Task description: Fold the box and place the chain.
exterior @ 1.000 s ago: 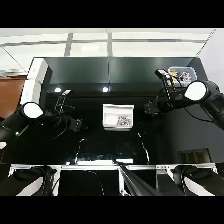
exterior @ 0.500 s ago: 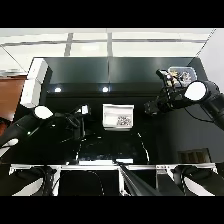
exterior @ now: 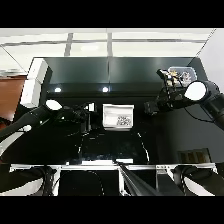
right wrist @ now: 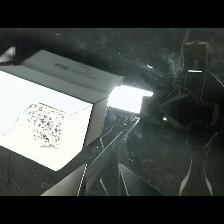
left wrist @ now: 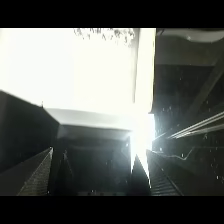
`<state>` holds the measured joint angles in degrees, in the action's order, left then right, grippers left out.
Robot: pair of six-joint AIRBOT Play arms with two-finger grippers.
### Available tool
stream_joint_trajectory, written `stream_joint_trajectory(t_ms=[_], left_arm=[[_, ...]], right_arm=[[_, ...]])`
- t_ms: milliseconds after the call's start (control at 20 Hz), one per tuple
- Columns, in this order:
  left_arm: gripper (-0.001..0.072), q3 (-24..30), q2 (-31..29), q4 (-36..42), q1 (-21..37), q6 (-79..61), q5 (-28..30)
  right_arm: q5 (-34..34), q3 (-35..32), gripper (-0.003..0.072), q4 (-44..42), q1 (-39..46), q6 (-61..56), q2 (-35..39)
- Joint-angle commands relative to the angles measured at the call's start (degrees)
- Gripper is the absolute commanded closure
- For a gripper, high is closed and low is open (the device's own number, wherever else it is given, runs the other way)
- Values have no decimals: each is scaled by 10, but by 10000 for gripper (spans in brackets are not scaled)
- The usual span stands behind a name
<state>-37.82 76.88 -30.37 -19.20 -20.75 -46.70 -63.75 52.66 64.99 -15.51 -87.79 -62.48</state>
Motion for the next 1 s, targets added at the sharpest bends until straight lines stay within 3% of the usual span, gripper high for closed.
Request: stream_joint_trajectory(t_ms=[0,250,950], left_arm=[[-7,-6,7,9,-21,-5,16],[-6,-8,10,9,-52,0,50],[6,-37,33,-28,-78,40,44]], right_arm=[[2,0,435,0,-2,-1,0],[-1,-7,435,0,-5,-1,0],[12,-7,435,0,-5,-1,0]])
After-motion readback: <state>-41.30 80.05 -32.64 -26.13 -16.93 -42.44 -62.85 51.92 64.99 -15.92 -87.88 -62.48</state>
